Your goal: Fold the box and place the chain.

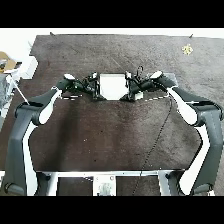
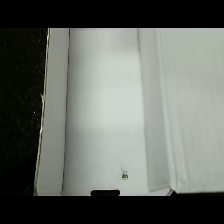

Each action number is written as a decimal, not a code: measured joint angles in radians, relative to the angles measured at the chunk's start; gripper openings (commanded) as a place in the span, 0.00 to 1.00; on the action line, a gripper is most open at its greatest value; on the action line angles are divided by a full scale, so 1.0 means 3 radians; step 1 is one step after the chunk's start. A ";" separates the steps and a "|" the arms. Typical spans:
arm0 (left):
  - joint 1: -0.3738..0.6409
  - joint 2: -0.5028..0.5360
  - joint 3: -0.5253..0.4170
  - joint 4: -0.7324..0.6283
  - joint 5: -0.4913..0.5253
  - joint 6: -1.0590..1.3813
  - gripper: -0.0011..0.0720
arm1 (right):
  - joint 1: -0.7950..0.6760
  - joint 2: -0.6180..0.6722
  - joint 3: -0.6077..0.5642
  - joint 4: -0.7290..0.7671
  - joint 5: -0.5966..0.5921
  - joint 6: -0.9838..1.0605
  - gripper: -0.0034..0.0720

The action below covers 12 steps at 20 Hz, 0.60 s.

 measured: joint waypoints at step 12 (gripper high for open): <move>0.0001 0.0000 0.0001 0.0004 0.0000 0.0000 0.49 | -0.0003 0.0230 0.0004 -0.0637 0.0095 0.0827 0.94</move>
